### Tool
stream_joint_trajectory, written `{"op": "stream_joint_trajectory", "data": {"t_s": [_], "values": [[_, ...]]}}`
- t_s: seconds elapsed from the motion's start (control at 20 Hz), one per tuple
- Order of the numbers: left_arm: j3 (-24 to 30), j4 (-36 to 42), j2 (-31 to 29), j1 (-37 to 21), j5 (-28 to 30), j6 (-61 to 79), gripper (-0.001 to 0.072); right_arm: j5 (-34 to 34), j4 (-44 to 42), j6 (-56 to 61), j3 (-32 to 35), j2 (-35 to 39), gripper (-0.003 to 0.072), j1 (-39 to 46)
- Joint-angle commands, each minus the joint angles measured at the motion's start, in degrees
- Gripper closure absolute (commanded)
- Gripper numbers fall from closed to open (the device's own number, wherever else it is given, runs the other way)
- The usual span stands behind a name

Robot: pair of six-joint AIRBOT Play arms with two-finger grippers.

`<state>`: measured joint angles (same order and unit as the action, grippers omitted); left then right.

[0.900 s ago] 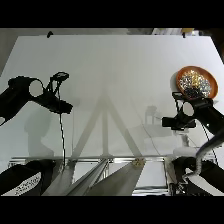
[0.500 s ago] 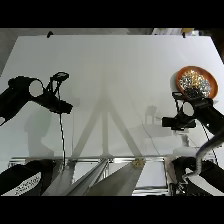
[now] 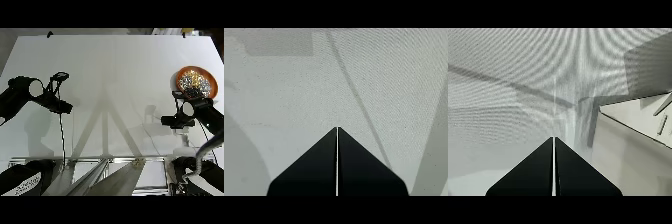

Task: Fold the box and place the chain.

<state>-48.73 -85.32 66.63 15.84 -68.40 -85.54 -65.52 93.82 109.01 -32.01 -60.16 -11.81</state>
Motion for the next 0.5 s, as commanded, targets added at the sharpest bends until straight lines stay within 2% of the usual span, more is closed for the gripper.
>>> {"op": "stream_joint_trajectory", "data": {"t_s": [0.0,0.15,0.3,0.35,0.45], "values": [[0.0,0.0,0.0,0.0,0.0,0.0,0.0701,3.6,0.9,-0.1,-0.4,0.0,0.0669,0.0],[0.0,0.0,0.0,0.0,0.0,0.0,0.0701,1.3,7.0,-0.5,-5.8,0.0,0.0670,0.0],[0.0,0.0,0.0,0.0,0.0,0.0,0.0701,-5.3,19.8,-1.6,-12.5,0.0,0.0670,1.0],[0.0,0.0,0.0,0.0,0.0,0.0,0.0701,-7.3,23.7,-2.5,-13.4,0.0,0.0670,3.2],[0.0,0.0,0.0,0.0,0.0,0.0,0.0701,-9.6,26.2,-8.4,-13.6,0.0,0.0662,9.9]]}}
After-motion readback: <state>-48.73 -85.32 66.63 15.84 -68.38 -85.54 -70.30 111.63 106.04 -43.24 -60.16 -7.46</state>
